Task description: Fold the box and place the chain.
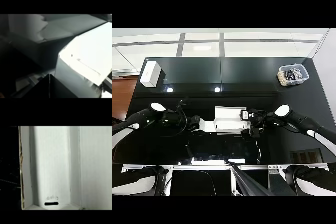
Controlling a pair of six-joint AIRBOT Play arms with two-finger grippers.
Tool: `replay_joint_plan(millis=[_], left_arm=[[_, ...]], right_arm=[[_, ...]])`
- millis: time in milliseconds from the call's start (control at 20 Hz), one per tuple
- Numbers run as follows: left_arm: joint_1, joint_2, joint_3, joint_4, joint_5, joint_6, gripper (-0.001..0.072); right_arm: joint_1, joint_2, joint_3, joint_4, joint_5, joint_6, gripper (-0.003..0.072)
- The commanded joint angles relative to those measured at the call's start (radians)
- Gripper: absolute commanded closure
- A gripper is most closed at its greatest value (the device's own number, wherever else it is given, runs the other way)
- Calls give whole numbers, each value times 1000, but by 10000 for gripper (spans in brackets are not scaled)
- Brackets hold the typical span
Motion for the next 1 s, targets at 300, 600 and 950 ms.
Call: replay_joint_plan(millis=[300,600,950], left_arm=[[-21,-6,130,-23,-144,92,122],[-135,-6,185,-22,-132,80,169],[-249,-6,286,190,-60,-203,213]], right_arm=[[0,0,0,0,0,0,378],[0,0,0,0,0,0,378],[0,0,0,0,0,0,378]])
